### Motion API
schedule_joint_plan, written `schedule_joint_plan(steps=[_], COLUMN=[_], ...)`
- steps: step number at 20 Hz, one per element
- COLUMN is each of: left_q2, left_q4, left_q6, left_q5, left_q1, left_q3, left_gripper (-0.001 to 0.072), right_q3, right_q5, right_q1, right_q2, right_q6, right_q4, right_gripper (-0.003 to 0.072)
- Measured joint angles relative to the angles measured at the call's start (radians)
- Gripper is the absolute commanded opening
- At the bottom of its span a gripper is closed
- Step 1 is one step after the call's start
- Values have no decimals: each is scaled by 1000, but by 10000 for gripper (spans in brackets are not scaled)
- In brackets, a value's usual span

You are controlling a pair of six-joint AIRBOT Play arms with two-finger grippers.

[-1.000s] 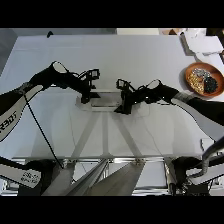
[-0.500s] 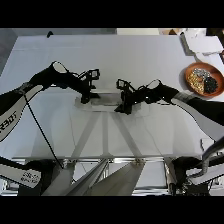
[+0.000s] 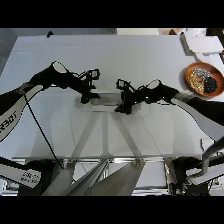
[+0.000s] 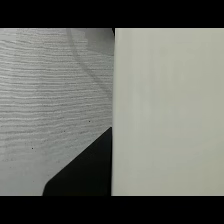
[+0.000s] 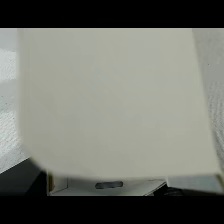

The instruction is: Fold the box and place the chain.

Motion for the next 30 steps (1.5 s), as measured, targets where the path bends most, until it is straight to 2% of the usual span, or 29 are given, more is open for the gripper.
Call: schedule_joint_plan(steps=[3, 6, 8, 12, 15, 17, 18, 19, 22, 24, 27, 30], left_q2=[0, -5, -1, 18, 68, 120, 151, 182, 247, 263, 251, 197], left_q4=[0, 26, -5, -11, 0, 32, 57, 80, 102, 56, -46, -112], left_q6=[0, -2, -3, -7, -10, -15, -31, -54, -142, -181, -219, -283], left_q5=[0, 13, 8, -5, -32, -59, -81, -102, -206, -277, -334, -352], left_q1=[0, -1, 0, 34, 93, 139, 157, 172, 183, 164, 108, 39], left_q3=[0, -2, 0, 0, 0, 0, 0, 0, 0, -2, -4, -5], left_gripper=[16, 195, 297, 294, 290, 247, 103, 5, 6, 5, 1, 1], right_q3=[0, 0, 0, 0, 0, 0, 0, 0, 0, 0, 0, 0], right_q5=[0, 0, 0, 0, 0, 0, 0, 0, 0, 0, 0, 0], right_q1=[0, 0, 0, 0, 0, 0, 0, 0, 0, 0, 0, 0], right_q2=[0, 0, 0, 0, 0, 0, 0, 0, 0, 0, 0, 0], right_q6=[0, 0, 0, 0, 0, 0, 0, 0, 0, 0, 0, 0], right_q4=[0, 0, 0, 0, 0, 0, 0, 0, 0, 0, 0, 0], right_gripper=[413, 413, 413, 413, 413, 413, 413, 413, 413, 413, 413, 413])
